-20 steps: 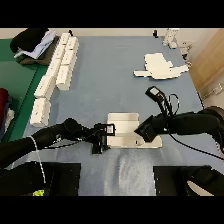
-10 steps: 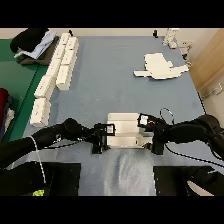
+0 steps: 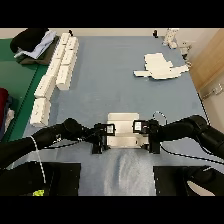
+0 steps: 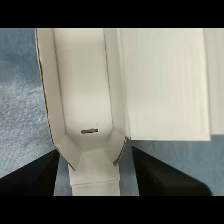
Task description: Fold the box.
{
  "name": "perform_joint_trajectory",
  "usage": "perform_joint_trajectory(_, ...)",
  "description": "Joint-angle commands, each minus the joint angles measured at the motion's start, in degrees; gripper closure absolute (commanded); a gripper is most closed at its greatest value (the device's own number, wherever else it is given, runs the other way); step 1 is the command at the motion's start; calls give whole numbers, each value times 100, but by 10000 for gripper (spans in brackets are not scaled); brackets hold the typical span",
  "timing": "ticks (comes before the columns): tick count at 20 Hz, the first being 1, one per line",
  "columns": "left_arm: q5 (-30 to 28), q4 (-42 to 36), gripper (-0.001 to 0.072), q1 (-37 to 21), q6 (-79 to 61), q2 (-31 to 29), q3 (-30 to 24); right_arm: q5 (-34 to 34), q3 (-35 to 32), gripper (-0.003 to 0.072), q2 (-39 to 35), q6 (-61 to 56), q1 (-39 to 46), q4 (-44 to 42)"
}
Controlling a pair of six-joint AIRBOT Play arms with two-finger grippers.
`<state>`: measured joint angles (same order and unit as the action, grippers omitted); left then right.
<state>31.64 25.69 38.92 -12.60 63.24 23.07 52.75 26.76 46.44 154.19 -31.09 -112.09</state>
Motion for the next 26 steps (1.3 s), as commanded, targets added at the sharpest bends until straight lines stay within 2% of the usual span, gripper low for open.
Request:
perform_joint_trajectory(1, -2, 0, 254, 2, -2, 2, -2, -155, -4, 119, 181, 299, -7, -251)
perform_joint_trajectory(2, -2, 0, 255, 2, 0, 2, -2, -160, -4, 163, 184, 313, -7, -332)
perform_joint_trajectory(4, -2, 0, 255, 2, 0, 2, -2, -170, -4, 202, 184, 448, -7, -457)
perform_joint_trajectory(5, -2, 0, 254, 2, 0, 2, -2, -168, -4, 359, 184, 448, -7, -490)
perform_joint_trajectory(6, -2, 0, 254, 2, -2, 2, -2, -168, -4, 405, 184, 448, -7, -522)
perform_joint_trajectory(7, -2, 0, 255, 2, 0, 2, -2, -168, -4, 409, 184, 448, -7, -542)
perform_joint_trajectory(8, -2, 0, 254, 2, 0, 2, -2, -166, -4, 445, 184, 448, -7, -584)
perform_joint_trajectory(9, -2, 0, 254, 2, 0, 2, -2, -153, -4, 522, 184, 446, -7, -619)
perform_joint_trajectory(19, -2, 0, 254, 2, -2, 2, -2, -343, -4, 538, 485, 450, -260, -879)
perform_joint_trajectory(21, -2, 0, 254, 2, 0, 2, -2, -337, -4, 503, 505, 448, -260, -876)
perform_joint_trajectory(23, -2, 0, 254, 2, 0, 2, -2, -341, -4, 104, 505, 448, -260, -879)
perform_joint_trajectory(24, -2, 0, 255, 2, -2, 2, -2, -341, -4, 81, 503, 448, -258, -876)
perform_joint_trajectory(26, -2, 0, 254, 2, -2, 2, -2, -341, -4, 81, 503, 448, -258, -876)
